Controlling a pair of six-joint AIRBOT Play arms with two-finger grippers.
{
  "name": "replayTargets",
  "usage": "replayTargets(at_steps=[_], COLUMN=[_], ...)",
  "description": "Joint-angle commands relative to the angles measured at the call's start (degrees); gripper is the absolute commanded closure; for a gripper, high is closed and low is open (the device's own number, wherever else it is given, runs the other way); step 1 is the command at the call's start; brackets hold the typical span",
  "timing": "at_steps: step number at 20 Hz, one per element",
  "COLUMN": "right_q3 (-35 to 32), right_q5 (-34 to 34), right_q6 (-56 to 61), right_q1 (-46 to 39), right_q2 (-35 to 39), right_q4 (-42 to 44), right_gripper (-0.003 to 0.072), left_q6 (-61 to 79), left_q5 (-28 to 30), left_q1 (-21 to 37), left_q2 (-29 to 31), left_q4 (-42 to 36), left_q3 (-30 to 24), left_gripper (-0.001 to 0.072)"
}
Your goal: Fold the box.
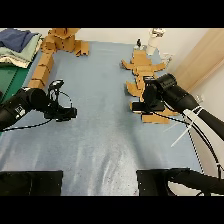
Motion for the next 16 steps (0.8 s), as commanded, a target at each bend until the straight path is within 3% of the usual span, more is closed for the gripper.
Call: replayTargets(at_steps=[1, 16], right_q3=[0.0, 0.0], right_q5=[0.0, 3.3], right_q6=[0.0, 0.0], right_q1=[0.0, 0.0], right_q2=[0.0, 0.0], right_q4=[0.0, 2.1], right_gripper=[0.0682, 0.0682], left_q6=[0.0, 0.0], left_q5=[0.0, 0.9], left_q1=[0.0, 0.0], left_q2=[0.0, 0.0], left_q4=[0.0, 0.0], left_q3=[0.0, 0.0], left_gripper=[0.0698, 0.0698])
